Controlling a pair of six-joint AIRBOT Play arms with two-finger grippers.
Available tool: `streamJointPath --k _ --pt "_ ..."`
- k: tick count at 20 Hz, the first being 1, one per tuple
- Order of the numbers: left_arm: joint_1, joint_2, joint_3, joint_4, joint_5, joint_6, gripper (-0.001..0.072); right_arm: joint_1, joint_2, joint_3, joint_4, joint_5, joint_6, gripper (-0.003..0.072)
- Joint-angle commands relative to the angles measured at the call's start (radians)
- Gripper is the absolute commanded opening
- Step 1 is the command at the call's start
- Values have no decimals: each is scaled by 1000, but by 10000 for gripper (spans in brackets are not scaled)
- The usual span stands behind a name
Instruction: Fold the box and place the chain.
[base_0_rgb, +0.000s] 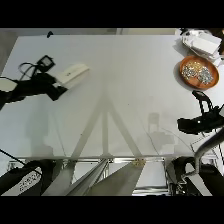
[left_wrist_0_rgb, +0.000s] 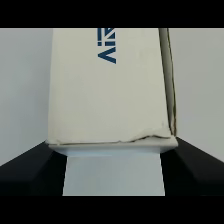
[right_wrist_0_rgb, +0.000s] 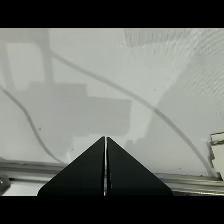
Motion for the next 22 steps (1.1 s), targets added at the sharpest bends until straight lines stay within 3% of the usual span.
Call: streamJointPath --k 1,7,12,16,17,20,22 --pt "231 1 1 101 -23 -118 3 -1 1 0 19 -20 0 11" --pt "427 -58 -2 104 -114 -121 3 -1 1 0 19 -44 -1 11" --pt "441 -156 -2 323 -175 -321 3 -1 1 0 19 -54 -1 11" --pt "439 -189 -2 348 -195 -344 32 -1 1 0 19 -54 -1 11" --pt "439 -190 -2 348 -198 -344 118 -1 1 0 19 -54 -1 11" --pt "438 -188 -2 341 -197 -344 609 -1 1 0 19 -54 -1 11" --pt "438 -182 -2 334 -198 -344 644 -1 1 0 19 -54 -4 11"
